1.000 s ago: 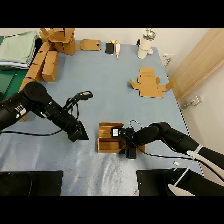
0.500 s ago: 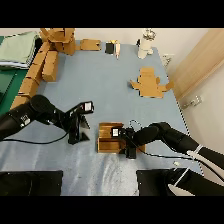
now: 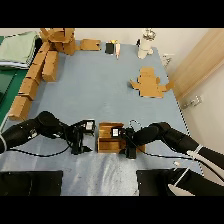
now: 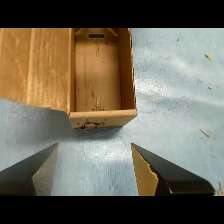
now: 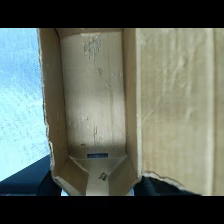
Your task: Fold the box.
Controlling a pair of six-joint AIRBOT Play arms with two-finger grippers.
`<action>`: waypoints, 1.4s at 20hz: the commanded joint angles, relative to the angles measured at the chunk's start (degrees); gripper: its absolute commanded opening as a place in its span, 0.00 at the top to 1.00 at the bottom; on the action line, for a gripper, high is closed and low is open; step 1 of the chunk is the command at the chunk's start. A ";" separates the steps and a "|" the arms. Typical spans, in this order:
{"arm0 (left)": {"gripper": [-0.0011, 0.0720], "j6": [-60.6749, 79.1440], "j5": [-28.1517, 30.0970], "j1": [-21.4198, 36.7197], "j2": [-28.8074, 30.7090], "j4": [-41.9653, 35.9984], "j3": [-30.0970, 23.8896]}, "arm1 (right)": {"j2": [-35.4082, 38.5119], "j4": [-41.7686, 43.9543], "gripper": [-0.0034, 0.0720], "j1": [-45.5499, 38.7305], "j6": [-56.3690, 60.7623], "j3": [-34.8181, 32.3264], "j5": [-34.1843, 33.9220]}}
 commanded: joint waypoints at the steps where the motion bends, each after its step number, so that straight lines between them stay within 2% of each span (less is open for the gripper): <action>1: 0.01 1.51 5.03 -3.28 -2.45 -2.99 -0.46 | 0.04 0.00 0.26 0.04 0.00 -0.04 0.00; 4: 0.01 1.49 5.46 -4.85 -2.97 -4.09 -0.46 | 0.04 0.02 0.26 0.04 0.00 -0.04 0.00; 7: 0.01 1.49 10.60 -7.61 -2.97 -5.57 -0.46 | 0.04 0.00 0.26 0.04 0.00 -0.04 0.00; 9: 0.01 1.46 12.02 -9.01 -3.08 -5.68 -0.46 | 0.04 0.00 0.26 0.04 0.00 -0.04 0.00; 16: 0.01 1.79 14.38 -9.38 -4.96 -8.04 -0.46 | 0.04 0.02 0.26 0.04 0.00 -0.04 0.00; 28: 0.01 9.09 8.37 -9.38 -5.44 -10.01 -0.46 | 0.04 0.02 0.26 0.04 0.00 -0.04 0.00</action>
